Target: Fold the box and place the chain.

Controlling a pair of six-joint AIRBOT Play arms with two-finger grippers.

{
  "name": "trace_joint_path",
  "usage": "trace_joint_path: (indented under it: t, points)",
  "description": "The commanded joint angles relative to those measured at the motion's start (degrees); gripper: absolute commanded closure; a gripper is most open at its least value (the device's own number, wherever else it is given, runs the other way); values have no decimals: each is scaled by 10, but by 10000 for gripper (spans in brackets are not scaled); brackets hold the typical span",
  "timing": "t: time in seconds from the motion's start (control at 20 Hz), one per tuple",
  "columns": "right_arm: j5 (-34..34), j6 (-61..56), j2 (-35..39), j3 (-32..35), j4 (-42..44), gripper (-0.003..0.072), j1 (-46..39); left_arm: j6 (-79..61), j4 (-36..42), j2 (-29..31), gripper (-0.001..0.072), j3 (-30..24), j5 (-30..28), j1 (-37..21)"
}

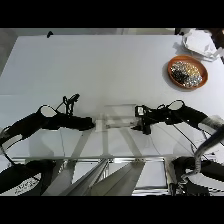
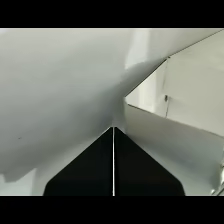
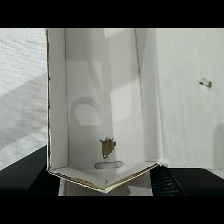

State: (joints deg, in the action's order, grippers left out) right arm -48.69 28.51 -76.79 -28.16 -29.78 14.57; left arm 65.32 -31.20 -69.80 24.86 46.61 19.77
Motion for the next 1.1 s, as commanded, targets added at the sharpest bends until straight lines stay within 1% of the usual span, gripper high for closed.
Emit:
trace_joint_path:
  t: [0.0,0.15,0.25,0.4,0.45,0.5,0.8,1.0,1.05]
  points:
    - [0,0,0,-1,0,229,0,-9,29,0,708,13,-8,32]
    - [0,0,0,-1,0,229,0,-9,29,0,707,42,0,52]
    - [0,0,0,-1,0,229,0,-8,29,0,691,57,8,54]
    - [0,0,0,-1,0,229,0,-8,28,0,659,61,17,54]
    - [0,0,0,-1,0,229,0,-8,27,0,598,61,20,54]
    - [0,0,0,-1,0,229,0,-8,26,1,558,61,21,54]
    - [0,0,0,-1,0,229,0,-8,6,36,560,61,20,53]
    - [0,0,0,-1,0,229,0,2,7,37,557,61,24,55]
    - [0,0,0,-1,0,229,0,7,6,37,545,61,26,57]
